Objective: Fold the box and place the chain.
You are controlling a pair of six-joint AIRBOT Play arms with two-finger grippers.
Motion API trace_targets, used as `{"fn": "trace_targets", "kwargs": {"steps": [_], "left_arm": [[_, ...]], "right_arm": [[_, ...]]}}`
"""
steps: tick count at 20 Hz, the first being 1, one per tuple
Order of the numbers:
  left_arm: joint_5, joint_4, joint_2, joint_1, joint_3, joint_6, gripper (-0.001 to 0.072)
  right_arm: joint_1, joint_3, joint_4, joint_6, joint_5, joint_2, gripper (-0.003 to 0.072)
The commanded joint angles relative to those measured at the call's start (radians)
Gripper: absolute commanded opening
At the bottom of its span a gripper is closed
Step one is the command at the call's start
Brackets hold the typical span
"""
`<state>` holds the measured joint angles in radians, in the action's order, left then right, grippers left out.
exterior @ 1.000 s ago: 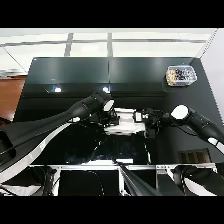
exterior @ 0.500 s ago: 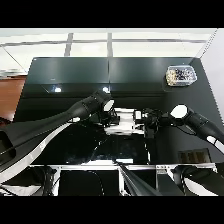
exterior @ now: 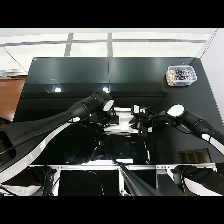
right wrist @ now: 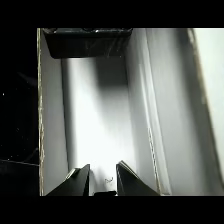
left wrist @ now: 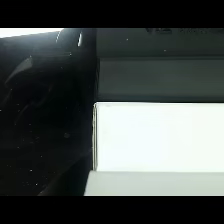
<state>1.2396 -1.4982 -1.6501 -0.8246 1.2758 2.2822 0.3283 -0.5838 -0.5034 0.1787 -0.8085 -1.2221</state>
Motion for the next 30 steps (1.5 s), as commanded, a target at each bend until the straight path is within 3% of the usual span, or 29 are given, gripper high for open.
{"fn": "trace_targets", "kwargs": {"steps": [1,2,3,4,5,6,7,8,11,14,18,21,25,30], "left_arm": [[-0.001,0.0,0.0,0.001,0.0,-0.001,0.0027],[-0.001,0.0,0.0,0.001,0.0,-0.001,0.0028],[-0.001,0.0,0.0,0.0,0.0,-0.001,0.0028],[-0.001,0.0,0.0,0.001,0.0,-0.001,0.0027],[-0.001,0.0,0.0,0.0,0.0,-0.001,0.0028],[-0.001,0.0,0.0,0.0,0.0,-0.001,0.0028],[-0.001,0.0,0.0,0.0,0.0,-0.001,0.0028],[-0.001,0.0,0.0,0.0,0.0,-0.001,0.0028],[-0.003,0.0,0.0,0.005,0.011,0.031,0.0026],[-0.005,-0.003,0.0,0.005,0.038,0.034,0.0026],[-0.005,-0.003,-0.009,0.004,0.039,0.034,0.0027],[-0.005,-0.004,-0.013,0.004,0.039,0.033,0.0028],[-0.005,-0.004,-0.021,0.003,0.039,0.032,0.0027],[-0.001,-0.003,-0.022,0.004,0.039,0.03,0.0028]], "right_arm": [[0.005,0.0,0.026,-0.004,0.005,-0.006,0.0307],[0.006,0.0,0.031,-0.006,0.005,-0.008,0.0403],[0.006,0.0,0.03,-0.006,0.002,-0.008,0.0166],[0.006,0.0,0.031,-0.006,0.003,-0.008,0.018],[0.006,0.0,0.038,-0.007,0.011,-0.008,0.0416],[0.005,-0.001,0.034,-0.029,0.011,-0.008,0.0323],[0.001,-0.001,0.016,-0.082,0.004,-0.006,0.008],[-0.008,-0.002,0.0,-0.151,-0.013,0.001,0.0013],[-0.091,-0.047,-0.096,-0.557,-0.161,0.072,0.0014],[-0.275,-0.112,-0.233,-0.867,-0.335,0.147,0.0014],[-0.531,-0.061,-0.257,-1.231,-0.21,0.152,0.0014],[-0.613,0.001,-0.257,-1.281,-0.208,0.129,0.0014],[-0.611,0.04,-0.255,-1.286,-0.27,0.043,0.0014],[-0.499,0.041,-0.195,-1.262,-0.275,-0.037,0.0014]]}}
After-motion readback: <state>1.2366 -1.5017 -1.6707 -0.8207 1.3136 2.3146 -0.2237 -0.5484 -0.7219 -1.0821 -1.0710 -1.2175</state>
